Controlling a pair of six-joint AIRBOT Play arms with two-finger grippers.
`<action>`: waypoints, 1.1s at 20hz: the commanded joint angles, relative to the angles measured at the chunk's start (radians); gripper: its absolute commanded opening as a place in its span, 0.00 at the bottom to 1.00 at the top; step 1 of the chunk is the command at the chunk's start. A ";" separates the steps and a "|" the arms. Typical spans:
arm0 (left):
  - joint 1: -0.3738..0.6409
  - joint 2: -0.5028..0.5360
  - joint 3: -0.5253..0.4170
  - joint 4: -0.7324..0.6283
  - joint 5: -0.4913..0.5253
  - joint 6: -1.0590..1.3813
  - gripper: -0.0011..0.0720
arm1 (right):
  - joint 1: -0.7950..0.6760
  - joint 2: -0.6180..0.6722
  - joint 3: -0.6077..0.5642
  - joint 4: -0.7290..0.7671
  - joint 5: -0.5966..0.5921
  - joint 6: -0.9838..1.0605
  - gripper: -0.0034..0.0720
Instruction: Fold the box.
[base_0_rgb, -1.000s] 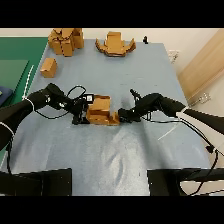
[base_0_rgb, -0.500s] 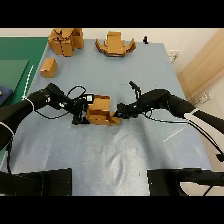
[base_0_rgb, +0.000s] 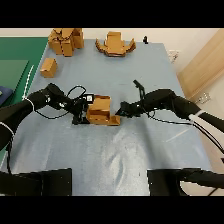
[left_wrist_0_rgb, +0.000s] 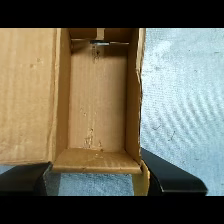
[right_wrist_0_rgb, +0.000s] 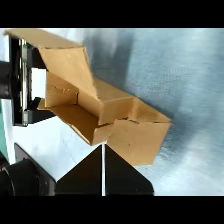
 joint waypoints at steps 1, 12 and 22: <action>0.000 0.000 0.000 0.000 0.004 0.000 0.32 | -0.053 0.079 -0.092 -0.038 0.066 0.058 0.05; 0.000 0.000 0.000 -0.002 0.008 0.000 0.32 | -0.004 -0.192 -0.025 0.061 0.045 -0.026 0.05; 0.000 0.000 0.000 -0.003 0.008 0.000 0.32 | 0.024 -0.134 0.018 0.191 -0.072 -0.158 0.18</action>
